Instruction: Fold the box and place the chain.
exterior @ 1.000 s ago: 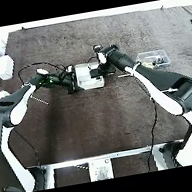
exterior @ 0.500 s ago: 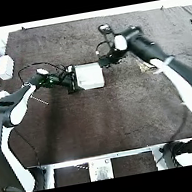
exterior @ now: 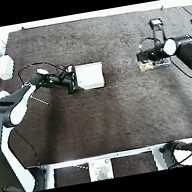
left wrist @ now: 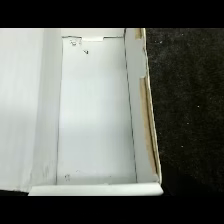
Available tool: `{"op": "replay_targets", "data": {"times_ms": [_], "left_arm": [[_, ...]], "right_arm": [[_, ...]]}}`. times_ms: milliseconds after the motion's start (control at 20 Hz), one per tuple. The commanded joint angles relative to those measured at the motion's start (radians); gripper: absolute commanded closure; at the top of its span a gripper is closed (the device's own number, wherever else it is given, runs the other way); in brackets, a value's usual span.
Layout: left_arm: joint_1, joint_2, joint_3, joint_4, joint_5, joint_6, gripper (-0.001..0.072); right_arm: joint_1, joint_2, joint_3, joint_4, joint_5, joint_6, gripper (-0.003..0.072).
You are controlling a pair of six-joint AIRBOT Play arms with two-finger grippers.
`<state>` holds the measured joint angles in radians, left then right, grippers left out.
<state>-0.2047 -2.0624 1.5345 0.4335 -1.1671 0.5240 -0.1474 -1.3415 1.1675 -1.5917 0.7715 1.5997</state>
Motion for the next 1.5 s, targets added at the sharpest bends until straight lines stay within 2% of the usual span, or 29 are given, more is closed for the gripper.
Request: {"op": "replay_targets", "data": {"times_ms": [0,400,450,500,1250,1400,1450], "left_arm": [[0.001,0.000,0.000,0.000,0.001,0.001,0.0363],[0.001,0.000,0.000,0.000,0.000,0.001,0.0363],[0.001,0.000,0.000,0.000,0.000,0.001,0.0363],[0.001,0.000,0.000,0.000,0.000,0.001,0.0363],[0.001,0.000,0.000,0.000,0.000,0.001,0.0363],[0.001,0.000,0.000,0.000,0.000,0.000,0.0363],[0.001,0.000,0.000,0.000,0.000,0.001,0.0363]], "right_arm": [[-0.144,-0.069,0.007,0.104,-0.007,-0.115,0.0347],[-0.188,-0.369,0.359,0.127,0.213,-0.212,0.0349],[-0.188,-0.398,0.393,0.127,0.244,-0.219,0.0358],[-0.188,-0.418,0.411,0.126,0.263,-0.220,0.0405],[-0.189,-0.496,0.422,0.121,0.292,-0.220,0.0411],[-0.189,-0.497,0.422,0.100,0.299,-0.220,0.0611],[-0.189,-0.495,0.422,0.097,0.299,-0.220,0.0645]]}}
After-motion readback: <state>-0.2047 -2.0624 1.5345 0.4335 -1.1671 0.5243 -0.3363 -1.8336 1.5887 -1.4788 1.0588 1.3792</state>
